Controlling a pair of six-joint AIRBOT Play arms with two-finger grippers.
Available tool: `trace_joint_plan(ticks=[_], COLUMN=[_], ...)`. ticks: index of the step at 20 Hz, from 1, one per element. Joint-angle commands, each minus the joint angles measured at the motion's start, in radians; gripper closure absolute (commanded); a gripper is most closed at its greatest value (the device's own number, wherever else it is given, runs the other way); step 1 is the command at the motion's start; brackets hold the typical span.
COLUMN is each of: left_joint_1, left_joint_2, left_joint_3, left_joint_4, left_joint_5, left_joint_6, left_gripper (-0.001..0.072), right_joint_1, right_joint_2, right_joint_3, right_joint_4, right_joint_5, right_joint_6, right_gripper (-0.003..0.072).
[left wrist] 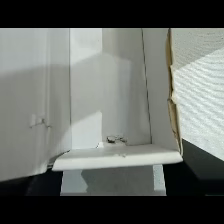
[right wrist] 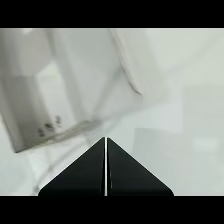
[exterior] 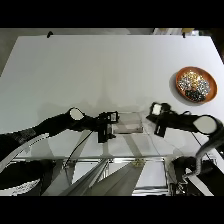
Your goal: Fold the box and place the chain.
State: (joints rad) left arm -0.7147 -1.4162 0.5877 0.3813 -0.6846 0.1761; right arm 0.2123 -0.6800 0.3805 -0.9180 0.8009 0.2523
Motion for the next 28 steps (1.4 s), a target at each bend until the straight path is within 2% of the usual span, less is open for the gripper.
trace_joint_plan(ticks=[1,4,5,9,13,15,19,24,25,26,27,28], left_joint_1=[0.001,0.001,0.001,0.001,0.001,0.001,0.001,0.001,0.001,0.001,0.001,0.001], left_joint_2=[0.001,0.001,0.001,0.001,0.001,0.000,0.001,0.000,0.001,0.001,0.000,0.000], left_joint_3=[0.000,0.000,0.000,0.000,0.000,0.000,0.000,0.000,0.000,0.000,0.000,0.000], left_joint_4=[0.000,0.000,0.000,0.000,0.000,0.000,0.000,0.000,0.000,0.000,0.000,0.000], left_joint_5=[0.000,0.000,0.000,0.000,0.000,0.000,0.000,0.000,0.000,0.000,0.000,0.000], left_joint_6=[0.000,0.000,0.000,0.000,0.000,0.000,0.001,0.000,0.000,0.000,0.000,0.000], left_gripper=[0.0505,0.0505,0.0505,0.0505,0.0505,0.0505,0.0505,0.0505,0.0505,0.0505,0.0505,0.0505], right_joint_1=[-0.137,-0.304,-0.347,-0.367,-0.367,-0.367,-0.332,-0.267,-0.263,-0.263,-0.263,-0.263], right_joint_2=[0.133,0.094,0.061,-0.119,-0.288,-0.351,-0.425,-0.427,-0.423,-0.417,-0.401,-0.381], right_joint_3=[0.001,0.001,0.001,0.001,0.001,0.001,0.001,0.001,0.001,0.001,0.001,0.001], right_joint_4=[-0.074,-0.216,-0.220,-0.168,0.002,0.042,0.068,0.140,0.186,0.232,0.273,0.295], right_joint_5=[0.019,0.040,0.071,0.200,0.259,0.268,0.261,0.271,0.286,0.301,0.317,0.331], right_joint_6=[0.357,0.845,0.934,0.940,0.858,0.838,0.818,0.780,0.756,0.739,0.723,0.713], right_gripper=[0.0673,0.0674,0.0674,0.0674,0.0674,0.0674,0.0674,0.0673,0.0631,0.0465,0.0370,0.0370])
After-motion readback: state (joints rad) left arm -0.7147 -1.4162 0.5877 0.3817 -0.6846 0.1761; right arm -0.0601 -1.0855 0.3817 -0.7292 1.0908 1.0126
